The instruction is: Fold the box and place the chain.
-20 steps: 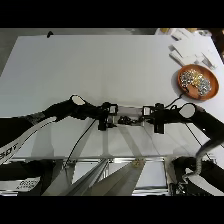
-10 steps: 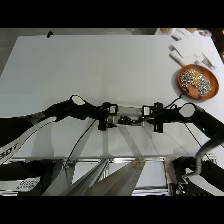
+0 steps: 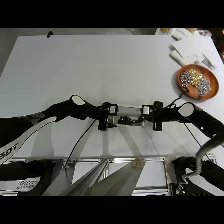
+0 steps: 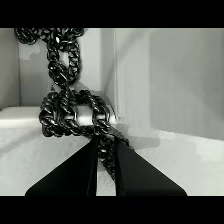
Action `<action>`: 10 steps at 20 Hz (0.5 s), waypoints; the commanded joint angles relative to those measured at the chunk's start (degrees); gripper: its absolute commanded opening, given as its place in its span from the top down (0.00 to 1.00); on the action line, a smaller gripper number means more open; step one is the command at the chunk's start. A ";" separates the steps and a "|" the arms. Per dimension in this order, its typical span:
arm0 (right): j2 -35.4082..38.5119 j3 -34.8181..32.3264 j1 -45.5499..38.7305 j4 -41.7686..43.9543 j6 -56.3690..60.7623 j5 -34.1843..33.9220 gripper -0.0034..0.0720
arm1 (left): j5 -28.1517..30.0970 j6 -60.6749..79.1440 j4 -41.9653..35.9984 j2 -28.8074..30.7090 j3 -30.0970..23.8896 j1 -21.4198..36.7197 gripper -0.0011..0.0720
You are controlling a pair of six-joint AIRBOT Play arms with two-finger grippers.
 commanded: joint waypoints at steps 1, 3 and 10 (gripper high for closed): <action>-0.04 -0.04 0.07 -1.18 -0.15 -0.22 0.80 | 0.00 0.02 0.00 -0.02 0.00 0.02 0.64; -0.04 -0.04 0.07 -1.18 -0.15 1.05 0.79 | 0.00 0.02 0.00 -0.02 0.00 0.02 0.64; -0.04 -0.04 0.07 -1.22 -0.20 3.67 0.73 | 0.00 0.00 0.00 -0.02 0.00 0.02 0.64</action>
